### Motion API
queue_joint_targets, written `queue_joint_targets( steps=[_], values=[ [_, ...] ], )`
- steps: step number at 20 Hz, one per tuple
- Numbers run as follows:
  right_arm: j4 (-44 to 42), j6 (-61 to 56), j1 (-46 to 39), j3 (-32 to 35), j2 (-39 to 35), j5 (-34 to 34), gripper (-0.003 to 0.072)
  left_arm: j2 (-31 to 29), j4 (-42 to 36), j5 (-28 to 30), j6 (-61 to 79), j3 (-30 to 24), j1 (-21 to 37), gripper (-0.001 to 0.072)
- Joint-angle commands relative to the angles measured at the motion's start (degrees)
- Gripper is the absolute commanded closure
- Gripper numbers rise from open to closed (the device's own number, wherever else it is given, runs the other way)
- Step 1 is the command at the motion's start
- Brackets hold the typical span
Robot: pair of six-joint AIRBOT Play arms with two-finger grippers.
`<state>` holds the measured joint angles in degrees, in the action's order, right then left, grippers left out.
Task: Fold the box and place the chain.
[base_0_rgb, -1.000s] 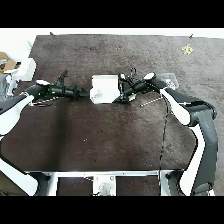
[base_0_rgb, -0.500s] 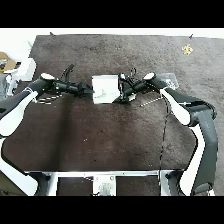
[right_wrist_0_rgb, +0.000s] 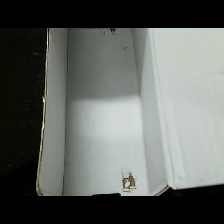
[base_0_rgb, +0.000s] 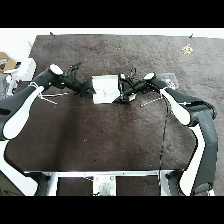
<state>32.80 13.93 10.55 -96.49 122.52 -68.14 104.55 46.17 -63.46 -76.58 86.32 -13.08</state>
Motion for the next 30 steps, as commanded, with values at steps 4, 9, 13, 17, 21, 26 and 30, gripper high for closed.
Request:
queue_joint_targets(
  steps=[4, 9, 13, 17, 21, 26, 30],
  values=[
    [-0.02, -0.04, -0.02, -0.07, -0.02, -0.02, 0.0248, -0.02, 15.72, -0.11, -12.50, 5.22, -5.03, 0.0418],
    [-0.02, -0.04, -0.02, -0.07, -0.02, -0.02, 0.0248, 0.00, 23.08, -0.02, -18.14, 6.05, -7.45, 0.0418],
    [0.00, -0.04, -0.02, -0.07, -0.02, -0.02, 0.0248, 0.00, 24.33, 0.46, -19.43, 6.05, -7.87, 0.0417],
    [0.00, -0.04, -0.02, -0.07, -0.02, -0.02, 0.0248, 0.35, 24.37, 0.39, -19.58, 6.05, -8.20, 0.0415],
    [0.00, -0.04, -0.02, -0.07, -0.02, 0.00, 0.0248, 2.08, 24.57, -0.74, -19.61, 8.17, -9.11, 0.0414],
    [0.00, -0.02, -0.02, -0.07, -0.02, 0.00, 0.0248, 2.91, 27.23, -1.79, -22.16, 10.05, -10.12, 0.0416],
    [0.00, -0.04, -0.02, -0.07, -0.02, 0.02, 0.0248, 4.96, 32.11, -5.16, -26.29, 13.79, -12.04, 0.0419]
  ],
)
